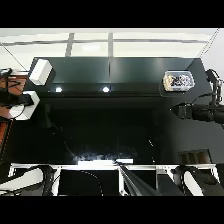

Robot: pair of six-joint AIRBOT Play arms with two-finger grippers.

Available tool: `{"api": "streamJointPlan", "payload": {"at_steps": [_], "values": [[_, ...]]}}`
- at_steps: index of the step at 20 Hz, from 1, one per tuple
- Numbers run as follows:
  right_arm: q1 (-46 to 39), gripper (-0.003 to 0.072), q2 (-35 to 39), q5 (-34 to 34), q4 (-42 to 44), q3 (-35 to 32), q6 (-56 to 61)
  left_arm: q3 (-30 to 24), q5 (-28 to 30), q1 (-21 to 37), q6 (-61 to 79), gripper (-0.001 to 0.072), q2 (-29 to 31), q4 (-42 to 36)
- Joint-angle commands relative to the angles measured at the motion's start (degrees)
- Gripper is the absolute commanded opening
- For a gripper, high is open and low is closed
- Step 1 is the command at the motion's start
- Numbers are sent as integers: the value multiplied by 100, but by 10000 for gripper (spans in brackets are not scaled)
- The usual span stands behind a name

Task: Fold the box and place the chain.

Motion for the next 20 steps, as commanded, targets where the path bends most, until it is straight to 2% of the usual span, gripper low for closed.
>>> {"api": "streamJointPlan", "payload": {"at_steps": [1,4,10,12,13,14,15,17,20], "values": [[-2,11,-4,-15,0,-2,101,4,1228,391,1790,398,-175,-1235],[0,11,-4,-24,-2,-2,164,46,1818,389,2916,399,-584,-2271],[9,11,-4,-26,-2,-2,247,212,2612,302,2966,399,-1349,-2310],[9,11,-4,-98,-2,-2,251,315,2632,170,2966,402,-1482,-2319],[9,11,-7,-142,-2,-2,256,339,2675,92,2968,477,-1488,-2304],[9,11,-7,-175,0,-2,273,339,2750,20,2966,706,-1464,-2216],[9,10,-7,-173,0,0,293,365,2712,-26,2949,717,-1399,-2061],[26,10,-4,-92,118,2,197,553,2236,-22,2682,716,-1086,-1790],[369,10,-4,-420,59,90,-223,793,1635,-2,2380,716,-269,-1716]]}}
